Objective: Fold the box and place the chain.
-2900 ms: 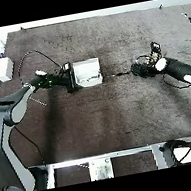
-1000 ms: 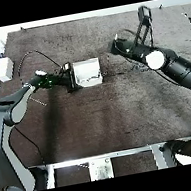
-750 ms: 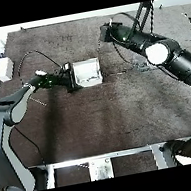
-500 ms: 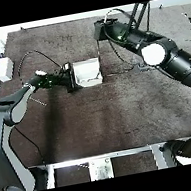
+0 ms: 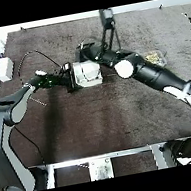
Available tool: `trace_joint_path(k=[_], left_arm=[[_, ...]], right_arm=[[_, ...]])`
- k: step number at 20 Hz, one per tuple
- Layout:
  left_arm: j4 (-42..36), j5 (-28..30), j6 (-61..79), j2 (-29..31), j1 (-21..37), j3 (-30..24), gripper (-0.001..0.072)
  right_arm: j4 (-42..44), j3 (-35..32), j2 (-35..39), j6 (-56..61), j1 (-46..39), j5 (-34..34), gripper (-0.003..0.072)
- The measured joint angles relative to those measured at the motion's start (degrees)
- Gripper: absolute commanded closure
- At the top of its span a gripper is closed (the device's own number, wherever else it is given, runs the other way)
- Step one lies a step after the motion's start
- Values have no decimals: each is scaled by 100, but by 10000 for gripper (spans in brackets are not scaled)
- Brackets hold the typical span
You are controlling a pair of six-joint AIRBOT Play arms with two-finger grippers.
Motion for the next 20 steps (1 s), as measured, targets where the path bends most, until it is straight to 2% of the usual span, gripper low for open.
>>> trace_joint_path(k=[4, 5, 6, 11, 15, 16, 17, 18, 20], left_arm=[[-2, 0, 0, 0, 0, 0, 547], [-2, 0, 0, 0, 0, 0, 547], [-2, 0, 0, 0, 0, 0, 547], [-2, 0, 0, 0, 0, 0, 547], [-2, 0, 0, 0, 0, 0, 547], [0, 0, 0, 0, 0, 0, 547], [-2, 0, -2, 0, 0, 0, 547], [0, 0, -2, 0, 0, 0, 547], [0, 2, -2, 0, 0, 0, 547]], right_arm=[[15, -2, -437, 4, 24, 264, 653], [15, 0, -507, 4, -20, 354, 556], [15, 0, -560, 4, -98, 479, 504], [-46, -107, -527, -70, -791, 1414, 504], [-46, -957, 129, -149, -1580, 1770, 488], [-46, -1215, 306, -118, -1808, 1779, 263], [-48, -1462, 448, -57, -2046, 1812, 199], [-48, -1700, 557, -15, -2306, 1843, 269], [-46, -2011, 627, 55, -2761, 1812, 287]])
